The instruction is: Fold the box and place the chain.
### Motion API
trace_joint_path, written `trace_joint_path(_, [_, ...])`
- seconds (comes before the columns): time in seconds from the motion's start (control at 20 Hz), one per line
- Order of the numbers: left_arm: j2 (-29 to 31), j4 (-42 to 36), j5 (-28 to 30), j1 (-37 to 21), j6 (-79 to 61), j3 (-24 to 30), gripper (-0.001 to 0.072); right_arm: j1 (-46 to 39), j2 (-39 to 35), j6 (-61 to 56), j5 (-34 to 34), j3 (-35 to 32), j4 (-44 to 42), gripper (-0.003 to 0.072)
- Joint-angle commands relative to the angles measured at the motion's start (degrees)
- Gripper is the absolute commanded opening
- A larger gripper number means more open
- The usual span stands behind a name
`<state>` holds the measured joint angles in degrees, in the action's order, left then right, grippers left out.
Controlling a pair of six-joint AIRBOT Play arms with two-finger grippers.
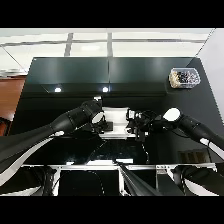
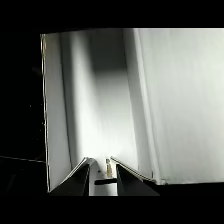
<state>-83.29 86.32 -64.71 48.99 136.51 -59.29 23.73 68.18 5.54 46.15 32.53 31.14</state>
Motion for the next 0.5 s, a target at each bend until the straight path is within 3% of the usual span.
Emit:
trace_joint_path(0.0, [-0.04, -0.04, 0.15, 0.00, 0.02, -0.02, 0.0028, 0.02, 1.03, 0.02, 0.15, -0.07, -1.29, 0.0186])
trace_joint_path(0.3, [-0.04, -0.02, 0.15, 0.00, 0.02, -0.02, 0.0028, 0.02, 1.86, 0.02, 0.15, -0.09, -1.07, 0.0186])
trace_joint_path(0.35, [-0.04, -0.02, 0.13, 0.00, 0.02, -0.02, 0.0028, 0.02, 1.86, 0.02, 0.07, -0.07, -1.14, 0.0228])
trace_joint_path(0.4, [-0.04, -0.02, 0.11, 0.00, 0.02, -0.02, 0.0028, 0.02, 1.86, 0.02, -0.07, -0.07, -1.33, 0.0368])
trace_joint_path(0.45, [-0.04, 0.00, -0.15, 0.00, 0.00, -0.02, 0.0028, 0.02, 1.86, 0.02, -0.04, -0.07, -1.29, 0.0367])
